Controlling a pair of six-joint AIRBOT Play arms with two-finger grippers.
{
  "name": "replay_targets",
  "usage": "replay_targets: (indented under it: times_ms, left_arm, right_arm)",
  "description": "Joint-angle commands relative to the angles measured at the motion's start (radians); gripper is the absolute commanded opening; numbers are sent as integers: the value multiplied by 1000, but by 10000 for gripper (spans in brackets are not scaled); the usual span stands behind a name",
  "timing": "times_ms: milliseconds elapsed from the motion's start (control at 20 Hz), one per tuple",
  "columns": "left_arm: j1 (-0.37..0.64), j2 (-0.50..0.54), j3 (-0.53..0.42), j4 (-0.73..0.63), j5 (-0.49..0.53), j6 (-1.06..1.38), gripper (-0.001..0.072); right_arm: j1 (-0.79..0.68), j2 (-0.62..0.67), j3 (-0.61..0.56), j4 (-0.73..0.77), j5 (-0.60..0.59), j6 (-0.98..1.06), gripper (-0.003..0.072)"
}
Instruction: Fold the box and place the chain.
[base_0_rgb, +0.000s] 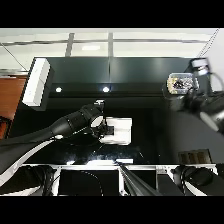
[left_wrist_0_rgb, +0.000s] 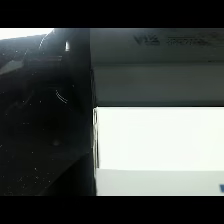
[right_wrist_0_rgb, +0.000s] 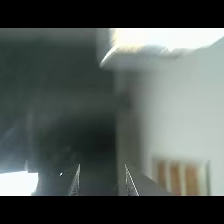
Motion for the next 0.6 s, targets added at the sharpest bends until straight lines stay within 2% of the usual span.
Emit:
replay_targets:
  times_ms: [0, 100, 300, 400, 500, 550]
  left_arm:
    - [1, 0, 0, 0, -2, 1, 27]
    - [1, 0, 0, 0, -2, 1, 27]
    - [1, 0, 0, 0, -1, 1, 27]
    - [1, 0, 0, 0, -1, 1, 27]
    - [1, 0, 0, -3, -2, 1, 27]
    - [1, 0, 0, -4, -3, 1, 27]
  right_arm:
    - [-307, -19, -30, -45, -423, 0, 355]
    - [-452, -112, -24, -8, -584, 74, 356]
    - [-597, -378, 110, 124, -623, 92, 356]
    - [-616, -511, 231, 187, -610, 92, 355]
    - [-620, -653, 394, 269, -505, 84, 357]
    - [-620, -723, 476, 299, -425, 80, 457]
